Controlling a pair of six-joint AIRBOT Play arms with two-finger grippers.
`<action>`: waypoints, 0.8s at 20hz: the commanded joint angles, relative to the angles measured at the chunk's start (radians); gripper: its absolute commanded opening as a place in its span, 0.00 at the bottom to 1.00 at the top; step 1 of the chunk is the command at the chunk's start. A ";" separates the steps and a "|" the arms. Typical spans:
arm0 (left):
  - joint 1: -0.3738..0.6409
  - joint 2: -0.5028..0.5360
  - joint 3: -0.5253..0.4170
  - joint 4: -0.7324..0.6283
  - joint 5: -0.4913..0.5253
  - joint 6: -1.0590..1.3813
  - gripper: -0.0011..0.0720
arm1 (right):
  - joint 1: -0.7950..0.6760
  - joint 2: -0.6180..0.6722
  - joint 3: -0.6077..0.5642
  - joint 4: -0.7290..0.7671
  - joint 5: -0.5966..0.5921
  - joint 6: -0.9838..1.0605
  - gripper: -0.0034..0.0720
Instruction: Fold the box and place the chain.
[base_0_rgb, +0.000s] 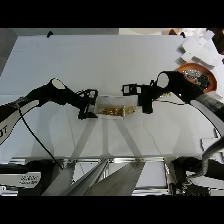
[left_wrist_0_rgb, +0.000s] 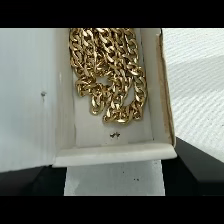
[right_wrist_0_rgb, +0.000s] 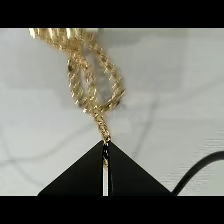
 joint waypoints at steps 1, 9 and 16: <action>0.001 0.000 0.001 0.000 0.000 0.000 0.47 | 0.059 0.100 0.002 0.029 0.000 0.110 0.06; 0.001 0.000 0.001 0.000 0.000 0.000 0.47 | 0.267 0.161 0.072 0.112 -0.085 0.324 0.06; 0.001 0.000 0.001 0.000 0.000 0.000 0.47 | 0.364 0.152 0.193 0.127 -0.167 0.372 0.06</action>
